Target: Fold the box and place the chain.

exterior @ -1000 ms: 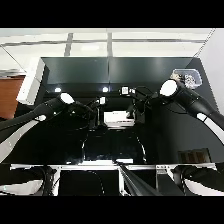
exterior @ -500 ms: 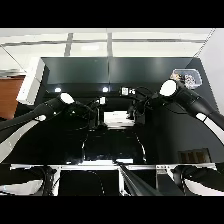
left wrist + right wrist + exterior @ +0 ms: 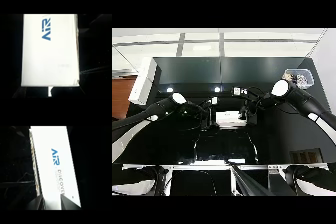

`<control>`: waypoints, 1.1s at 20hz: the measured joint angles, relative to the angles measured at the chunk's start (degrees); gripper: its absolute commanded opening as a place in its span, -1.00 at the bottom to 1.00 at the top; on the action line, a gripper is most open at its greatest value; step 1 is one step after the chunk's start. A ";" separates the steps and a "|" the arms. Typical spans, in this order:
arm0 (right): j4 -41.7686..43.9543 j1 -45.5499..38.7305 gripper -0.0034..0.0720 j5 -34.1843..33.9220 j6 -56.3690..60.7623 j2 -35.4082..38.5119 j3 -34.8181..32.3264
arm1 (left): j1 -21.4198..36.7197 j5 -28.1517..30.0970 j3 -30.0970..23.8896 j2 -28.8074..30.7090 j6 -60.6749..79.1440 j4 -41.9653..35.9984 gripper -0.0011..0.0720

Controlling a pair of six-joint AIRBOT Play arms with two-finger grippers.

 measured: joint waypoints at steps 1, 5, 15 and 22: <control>0.00 0.00 -0.18 0.02 0.04 0.00 -0.04 | 0.00 -0.02 0.00 0.00 0.00 0.00 -0.03; 0.00 0.00 -0.18 0.17 0.66 0.00 -0.13 | 0.00 -0.02 0.00 0.00 0.00 0.00 -0.03; 0.13 0.00 -0.19 -0.13 1.29 -0.24 -1.31 | 0.00 -0.13 0.00 -0.11 0.07 0.00 -0.03; -0.37 -0.81 -0.27 2.56 6.71 1.38 -1.44 | 0.00 -0.13 -0.02 -0.11 -0.04 0.00 -0.03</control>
